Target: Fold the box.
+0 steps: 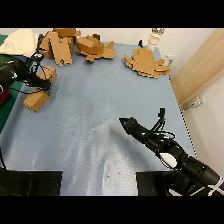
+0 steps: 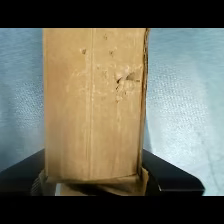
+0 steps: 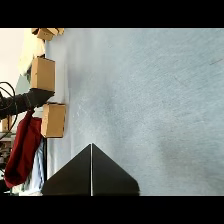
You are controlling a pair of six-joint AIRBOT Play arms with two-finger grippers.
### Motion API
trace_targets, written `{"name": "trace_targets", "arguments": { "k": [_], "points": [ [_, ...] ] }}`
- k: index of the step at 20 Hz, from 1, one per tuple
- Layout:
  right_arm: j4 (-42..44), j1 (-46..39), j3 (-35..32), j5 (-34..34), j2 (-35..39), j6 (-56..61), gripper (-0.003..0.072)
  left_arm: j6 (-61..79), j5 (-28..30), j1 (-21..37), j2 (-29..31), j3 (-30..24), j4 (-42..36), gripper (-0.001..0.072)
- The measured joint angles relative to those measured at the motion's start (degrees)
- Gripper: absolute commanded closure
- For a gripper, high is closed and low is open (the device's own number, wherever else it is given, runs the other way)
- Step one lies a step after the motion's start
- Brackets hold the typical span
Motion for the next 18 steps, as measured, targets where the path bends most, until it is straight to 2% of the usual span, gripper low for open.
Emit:
{"name": "trace_targets", "arguments": {
  "k": [7,14,15,16,17,18],
  "points": [
    [0.0,0.0,0.0,0.02,0.0,0.02,0.0679,-0.31,0.02,0.72,-1.88,2.8,0.39,0.0017],
    [-0.46,0.0,0.0,0.09,0.0,0.02,0.0677,-0.37,-11.98,0.96,-0.66,11.76,0.83,0.002],
    [-1.11,0.0,0.09,0.26,0.0,0.02,0.0677,-0.5,-13.35,0.96,0.07,12.79,0.81,0.0221],
    [-1.88,0.0,0.31,0.72,-0.13,0.02,0.0677,-0.92,-14.8,0.94,0.9,13.62,0.55,0.0559],
    [-3.28,0.0,0.94,1.62,-0.48,0.02,0.0678,-1.51,-16.33,0.66,1.66,14.16,0.17,0.0698],
    [-4.98,0.0,1.86,2.82,-1.07,0.02,0.0677,-2.03,-17.86,0.22,2.38,14.62,-0.79,0.0698]
  ]
}}
